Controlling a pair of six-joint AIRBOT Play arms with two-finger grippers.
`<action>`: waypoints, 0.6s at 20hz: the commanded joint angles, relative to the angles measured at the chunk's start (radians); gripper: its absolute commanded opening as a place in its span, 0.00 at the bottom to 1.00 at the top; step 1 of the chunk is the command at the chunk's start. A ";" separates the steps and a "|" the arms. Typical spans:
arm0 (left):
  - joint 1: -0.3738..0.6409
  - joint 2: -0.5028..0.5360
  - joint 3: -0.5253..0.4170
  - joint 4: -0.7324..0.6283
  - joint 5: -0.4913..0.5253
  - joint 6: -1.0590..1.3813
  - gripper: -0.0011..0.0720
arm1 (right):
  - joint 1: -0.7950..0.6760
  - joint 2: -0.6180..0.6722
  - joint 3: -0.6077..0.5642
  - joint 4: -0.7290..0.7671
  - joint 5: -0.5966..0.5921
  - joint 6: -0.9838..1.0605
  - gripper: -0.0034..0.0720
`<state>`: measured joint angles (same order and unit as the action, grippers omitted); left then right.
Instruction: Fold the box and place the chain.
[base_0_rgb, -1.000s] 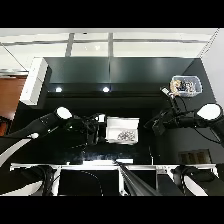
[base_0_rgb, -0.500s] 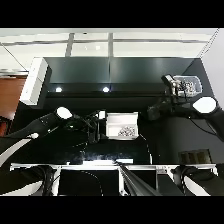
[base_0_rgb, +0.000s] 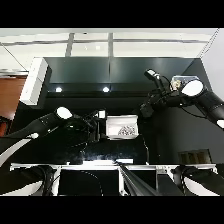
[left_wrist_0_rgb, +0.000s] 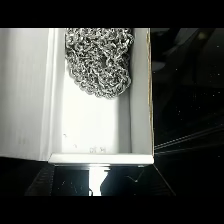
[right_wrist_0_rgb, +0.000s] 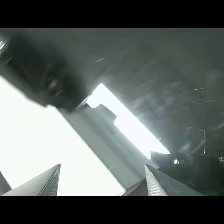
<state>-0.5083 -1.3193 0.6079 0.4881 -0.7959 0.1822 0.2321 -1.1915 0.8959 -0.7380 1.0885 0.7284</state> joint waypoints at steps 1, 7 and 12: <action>0.001 -0.001 0.000 0.001 0.002 0.000 0.56 | 0.011 0.015 0.020 0.006 0.182 -0.063 0.90; 0.000 -0.001 0.000 0.001 0.002 0.000 0.56 | 0.099 0.021 -0.031 -0.098 0.079 -0.235 0.90; 0.000 -0.001 0.000 0.002 0.001 0.000 0.56 | 0.164 0.021 -0.035 -0.127 0.075 -0.388 0.90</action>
<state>-0.5083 -1.3193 0.6079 0.4889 -0.7937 0.1818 0.3626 -1.1713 0.8658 -0.8452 1.1721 0.4229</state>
